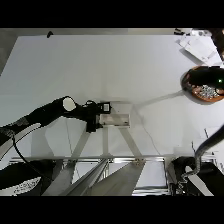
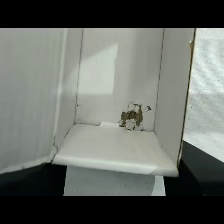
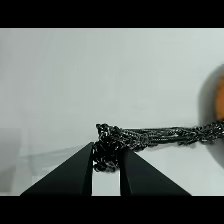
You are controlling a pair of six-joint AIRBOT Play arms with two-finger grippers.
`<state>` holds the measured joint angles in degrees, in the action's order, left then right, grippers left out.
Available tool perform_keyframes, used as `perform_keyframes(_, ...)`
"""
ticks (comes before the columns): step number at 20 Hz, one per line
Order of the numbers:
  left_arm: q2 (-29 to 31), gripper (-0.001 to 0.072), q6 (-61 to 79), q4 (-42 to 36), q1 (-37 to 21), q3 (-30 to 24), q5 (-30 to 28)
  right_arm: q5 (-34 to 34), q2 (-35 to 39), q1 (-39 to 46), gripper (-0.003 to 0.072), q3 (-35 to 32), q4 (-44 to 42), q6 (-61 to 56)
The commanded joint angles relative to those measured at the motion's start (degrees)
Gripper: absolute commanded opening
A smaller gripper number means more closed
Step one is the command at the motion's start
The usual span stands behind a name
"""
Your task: Fold the box and place the chain.
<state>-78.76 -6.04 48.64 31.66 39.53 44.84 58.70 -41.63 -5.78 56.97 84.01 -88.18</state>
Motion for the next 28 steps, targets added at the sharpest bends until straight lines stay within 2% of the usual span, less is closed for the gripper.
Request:
perform_keyframes(1,0.0,0.0292,0.0,0.0,0.0,0.0,0.0,2.4,2.5,-7.0,0.0008,0.0,-2.1,-0.5)
perform_keyframes(10,0.0,0.0292,0.0,0.0,0.0,0.0,0.0,4.3,2.4,-22.9,0.0008,0.0,-4.7,-3.5)
perform_keyframes(18,0.0,0.0292,0.0,0.0,0.0,0.0,0.0,0.1,-0.4,-35.1,0.0008,0.0,-4.9,-6.6)
perform_keyframes(24,0.0,0.0292,0.0,0.0,0.0,0.0,0.0,0.3,-5.5,-38.4,0.0008,-3.0,-5.3,-8.9)
perform_keyframes(26,0.0,0.0292,0.0,0.0,0.0,0.0,0.0,-1.9,-7.3,-38.4,0.0008,-5.8,-6.1,-9.9)
perform_keyframes(28,0.0,0.0292,0.0,0.0,0.0,0.0,0.0,-7.0,-9.6,-38.4,0.0008,-8.9,-8.9,-9.9)
